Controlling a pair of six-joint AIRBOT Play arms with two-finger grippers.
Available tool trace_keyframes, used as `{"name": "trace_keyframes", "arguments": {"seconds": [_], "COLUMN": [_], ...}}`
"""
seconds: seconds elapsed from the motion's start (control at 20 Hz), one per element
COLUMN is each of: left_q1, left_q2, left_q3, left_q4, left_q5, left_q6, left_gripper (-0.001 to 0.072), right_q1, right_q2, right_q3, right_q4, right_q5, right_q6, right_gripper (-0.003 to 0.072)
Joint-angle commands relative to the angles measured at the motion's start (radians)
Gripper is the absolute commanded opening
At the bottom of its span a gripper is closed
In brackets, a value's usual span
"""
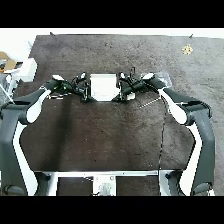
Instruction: Fold the box and place the chain.
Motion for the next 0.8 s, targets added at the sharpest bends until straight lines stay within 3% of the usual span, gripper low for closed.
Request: {"name": "trace_keyframes", "arguments": {"seconds": [0.0,0.75], "left_q1": [0.000,0.000], "left_q2": [0.000,0.000], "left_q3": [0.000,0.000], "left_q4": [0.001,-0.013], "left_q5": [0.001,0.001], "left_q6": [0.000,0.001], "left_gripper": [0.0453,0.0454], "right_q1": [0.000,0.000], "right_q2": [0.000,0.000], "right_q3": [0.000,0.000], "right_q4": [0.000,0.000], "right_q5": [0.001,0.001], "right_q6": [0.000,0.000], "right_gripper": [0.0304,0.0304]}}
